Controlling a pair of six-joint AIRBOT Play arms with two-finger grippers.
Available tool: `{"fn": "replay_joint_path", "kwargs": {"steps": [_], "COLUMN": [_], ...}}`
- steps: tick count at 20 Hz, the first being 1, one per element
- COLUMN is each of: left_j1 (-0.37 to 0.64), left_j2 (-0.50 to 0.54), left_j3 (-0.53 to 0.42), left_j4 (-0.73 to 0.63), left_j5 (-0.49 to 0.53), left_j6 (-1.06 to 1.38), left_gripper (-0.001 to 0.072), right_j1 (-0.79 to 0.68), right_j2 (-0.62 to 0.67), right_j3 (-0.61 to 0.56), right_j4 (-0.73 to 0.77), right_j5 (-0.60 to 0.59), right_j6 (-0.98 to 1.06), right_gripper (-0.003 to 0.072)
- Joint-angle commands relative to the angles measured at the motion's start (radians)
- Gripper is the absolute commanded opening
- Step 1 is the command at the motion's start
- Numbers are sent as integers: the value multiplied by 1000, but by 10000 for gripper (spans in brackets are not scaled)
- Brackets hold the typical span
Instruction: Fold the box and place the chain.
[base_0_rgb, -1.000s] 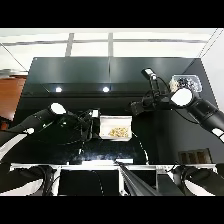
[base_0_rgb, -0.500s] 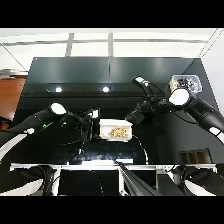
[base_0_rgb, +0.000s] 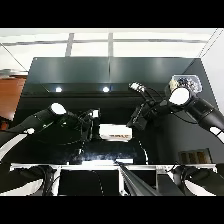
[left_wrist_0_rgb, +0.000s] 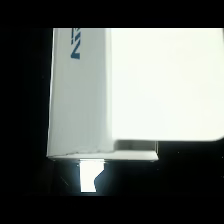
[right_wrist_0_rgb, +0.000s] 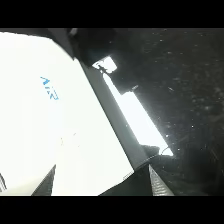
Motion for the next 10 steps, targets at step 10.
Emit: {"fn": "replay_joint_path", "kwargs": {"steps": [10], "left_j1": [0], "left_j2": [-1], "left_j3": [0], "left_j4": [-1], "left_j5": [8], "left_j6": [-1], "left_gripper": [393], "right_j1": [34], "right_j2": [0], "right_j3": [1], "right_j4": [12], "right_j5": [41], "right_j6": [-124], "right_gripper": [702]}}
